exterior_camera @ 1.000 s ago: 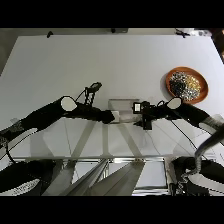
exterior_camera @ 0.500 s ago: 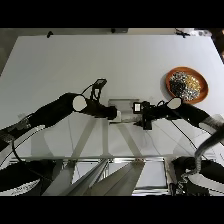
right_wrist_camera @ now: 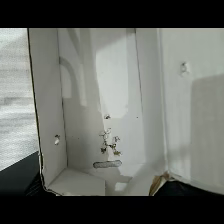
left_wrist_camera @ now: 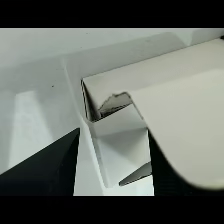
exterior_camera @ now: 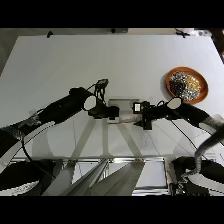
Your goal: Fold the box and place the chain.
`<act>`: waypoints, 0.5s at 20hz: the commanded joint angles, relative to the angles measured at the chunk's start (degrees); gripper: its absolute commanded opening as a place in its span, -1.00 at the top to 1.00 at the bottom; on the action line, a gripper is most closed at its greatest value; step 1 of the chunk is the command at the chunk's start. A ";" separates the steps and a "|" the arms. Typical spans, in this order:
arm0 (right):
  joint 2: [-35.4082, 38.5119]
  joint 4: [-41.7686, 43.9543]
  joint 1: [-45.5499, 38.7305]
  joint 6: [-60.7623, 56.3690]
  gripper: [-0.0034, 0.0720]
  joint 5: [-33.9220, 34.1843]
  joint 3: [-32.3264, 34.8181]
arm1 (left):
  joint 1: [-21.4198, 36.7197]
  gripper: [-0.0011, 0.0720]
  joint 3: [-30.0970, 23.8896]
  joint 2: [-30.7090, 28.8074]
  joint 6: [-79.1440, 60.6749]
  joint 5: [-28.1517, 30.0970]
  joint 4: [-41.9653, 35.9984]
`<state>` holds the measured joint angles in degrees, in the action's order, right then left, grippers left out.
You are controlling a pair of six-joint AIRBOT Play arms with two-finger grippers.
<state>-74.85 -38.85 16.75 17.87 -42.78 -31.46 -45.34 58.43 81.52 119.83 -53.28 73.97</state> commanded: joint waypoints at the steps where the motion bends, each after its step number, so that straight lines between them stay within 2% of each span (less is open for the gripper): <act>1: 0.02 0.00 0.02 0.00 -0.56 0.00 0.02 | -1.49 -0.27 2.12 1.53 4.42 -2.14 1.97; 7: 0.02 0.00 0.02 -0.02 -0.56 -0.02 0.02 | -3.37 -0.27 7.80 6.69 8.41 -11.34 4.33; 10: 0.02 0.02 0.04 0.00 -0.56 -0.02 0.02 | -4.33 -0.26 9.97 8.98 13.09 -12.35 5.84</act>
<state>-74.85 -38.85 16.75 17.87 -42.78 -31.46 -48.75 66.26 88.38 128.84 -62.94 78.19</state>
